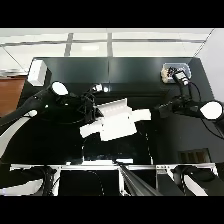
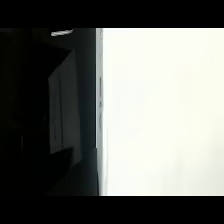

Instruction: Fold the box and place the chain.

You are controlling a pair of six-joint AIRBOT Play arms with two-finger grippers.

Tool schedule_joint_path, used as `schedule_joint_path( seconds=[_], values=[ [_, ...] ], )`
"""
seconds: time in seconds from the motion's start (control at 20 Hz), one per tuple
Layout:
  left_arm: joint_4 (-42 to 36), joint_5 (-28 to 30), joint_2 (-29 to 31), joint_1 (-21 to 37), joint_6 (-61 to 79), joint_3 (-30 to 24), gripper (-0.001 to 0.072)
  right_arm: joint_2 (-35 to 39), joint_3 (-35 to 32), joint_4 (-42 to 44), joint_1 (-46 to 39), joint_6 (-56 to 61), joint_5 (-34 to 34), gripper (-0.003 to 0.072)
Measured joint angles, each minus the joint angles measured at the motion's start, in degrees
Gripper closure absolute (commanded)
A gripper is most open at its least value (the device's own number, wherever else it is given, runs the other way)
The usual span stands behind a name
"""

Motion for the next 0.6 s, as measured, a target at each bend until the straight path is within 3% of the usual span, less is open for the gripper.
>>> schedule_joint_path(
  seconds=[0.3,0.6],
  values=[
    [4.44,-1.01,-4.70,-2.49,0.26,4.20,0.0686,-2.93,-0.33,6.88,5.55,-23.80,0.70,-0.0022],
    [6.10,-1.62,-6.34,-3.19,0.26,5.60,0.0685,-7.63,-1.40,12.52,9.38,-44.15,6.29,-0.0022]
  ],
)
